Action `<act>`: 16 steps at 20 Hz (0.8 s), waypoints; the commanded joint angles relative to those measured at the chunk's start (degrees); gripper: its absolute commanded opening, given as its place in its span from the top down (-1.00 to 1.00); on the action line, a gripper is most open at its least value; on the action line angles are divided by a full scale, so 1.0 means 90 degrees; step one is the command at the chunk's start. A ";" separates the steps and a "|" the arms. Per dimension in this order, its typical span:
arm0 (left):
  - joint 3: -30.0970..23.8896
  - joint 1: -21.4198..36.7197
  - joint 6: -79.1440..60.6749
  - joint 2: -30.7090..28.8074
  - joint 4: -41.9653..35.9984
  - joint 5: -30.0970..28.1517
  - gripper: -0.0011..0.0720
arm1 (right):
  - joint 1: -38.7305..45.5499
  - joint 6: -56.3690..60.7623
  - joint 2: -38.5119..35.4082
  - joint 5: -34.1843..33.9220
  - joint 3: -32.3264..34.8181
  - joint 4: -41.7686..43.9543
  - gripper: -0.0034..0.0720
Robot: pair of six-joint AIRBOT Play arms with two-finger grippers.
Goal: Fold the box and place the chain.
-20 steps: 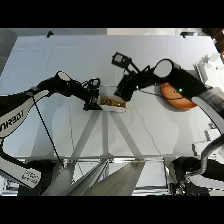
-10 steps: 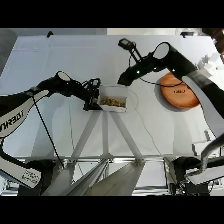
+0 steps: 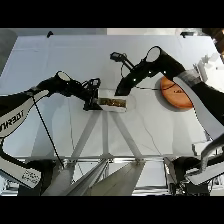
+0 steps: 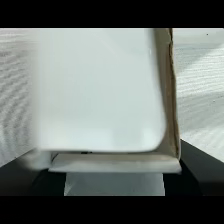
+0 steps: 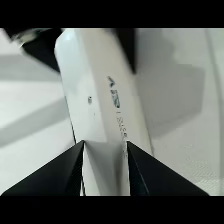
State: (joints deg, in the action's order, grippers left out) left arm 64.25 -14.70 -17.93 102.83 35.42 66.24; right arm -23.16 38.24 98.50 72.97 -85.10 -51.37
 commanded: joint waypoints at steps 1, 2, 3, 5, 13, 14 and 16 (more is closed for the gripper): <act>0.0000 -0.0002 -0.0002 -0.0005 0.0002 -0.0002 -0.10 | -0.0311 -0.0141 -0.0131 -0.0311 -0.0005 -0.0765 0.18; 0.0000 -0.0002 -0.0002 -0.0005 0.0002 -0.0002 -0.10 | -0.0401 -0.0143 -0.0189 -0.0401 0.0012 -0.0869 0.18; 0.0000 -0.0002 -0.0002 -0.0005 0.0002 -0.0002 -0.10 | -0.0478 -0.0146 -0.0245 -0.0435 0.0044 -0.0945 0.18; 0.0000 -0.0002 -0.0002 -0.0005 0.0002 -0.0002 -0.10 | -0.0634 -0.0146 -0.0393 -0.0699 0.0221 -0.1093 0.18; 0.0000 -0.0002 -0.0002 -0.0005 0.0002 -0.0002 -0.10 | -0.1324 -0.0143 -0.1338 -0.2769 0.1892 -0.1642 0.22; 0.0000 -0.0002 -0.0002 -0.0005 0.0002 -0.0002 -0.10 | -0.1375 -0.0141 -0.1384 -0.2769 0.1962 -0.1642 0.27; 0.0000 -0.0002 -0.0002 -0.0005 0.0002 -0.0002 -0.10 | -0.1426 -0.0134 -0.1394 -0.2645 0.1982 -0.1622 0.42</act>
State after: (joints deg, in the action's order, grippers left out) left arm 64.25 -14.70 -18.00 102.83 35.46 66.24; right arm -34.70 36.95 87.22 51.09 -69.38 -65.63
